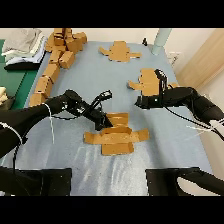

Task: Fold the box.

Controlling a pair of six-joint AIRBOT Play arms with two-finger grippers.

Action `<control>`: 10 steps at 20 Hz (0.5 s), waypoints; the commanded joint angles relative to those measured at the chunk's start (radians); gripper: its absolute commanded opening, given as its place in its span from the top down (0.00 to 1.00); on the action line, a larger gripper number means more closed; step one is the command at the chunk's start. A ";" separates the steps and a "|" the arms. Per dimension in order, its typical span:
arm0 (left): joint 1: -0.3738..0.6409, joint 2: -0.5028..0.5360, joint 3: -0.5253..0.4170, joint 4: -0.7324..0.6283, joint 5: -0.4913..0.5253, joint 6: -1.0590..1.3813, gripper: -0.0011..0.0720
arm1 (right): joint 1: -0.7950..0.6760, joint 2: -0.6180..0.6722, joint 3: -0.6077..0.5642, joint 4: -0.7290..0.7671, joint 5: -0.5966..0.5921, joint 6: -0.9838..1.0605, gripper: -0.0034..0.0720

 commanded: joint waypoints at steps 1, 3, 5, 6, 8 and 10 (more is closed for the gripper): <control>0.000 -0.001 0.001 0.023 -0.003 -0.017 0.97 | 0.001 -0.001 0.001 0.000 0.000 -0.002 0.93; 0.000 -0.001 0.001 0.023 -0.009 -0.017 0.97 | 0.001 -0.001 0.001 0.000 -0.002 -0.001 0.93; 0.000 -0.001 0.001 0.023 -0.009 -0.017 0.97 | 0.001 0.000 0.001 0.001 -0.013 -0.001 0.93; 0.000 -0.001 0.001 0.023 -0.012 -0.017 0.97 | 0.002 0.002 0.001 0.001 -0.030 -0.002 0.93; 0.000 -0.001 0.001 0.022 -0.012 -0.016 0.97 | 0.009 0.016 0.002 -0.006 -0.107 -0.020 0.95; 0.000 -0.001 0.001 0.021 -0.009 -0.016 0.97 | 0.036 0.053 0.002 -0.038 -0.212 -0.014 0.95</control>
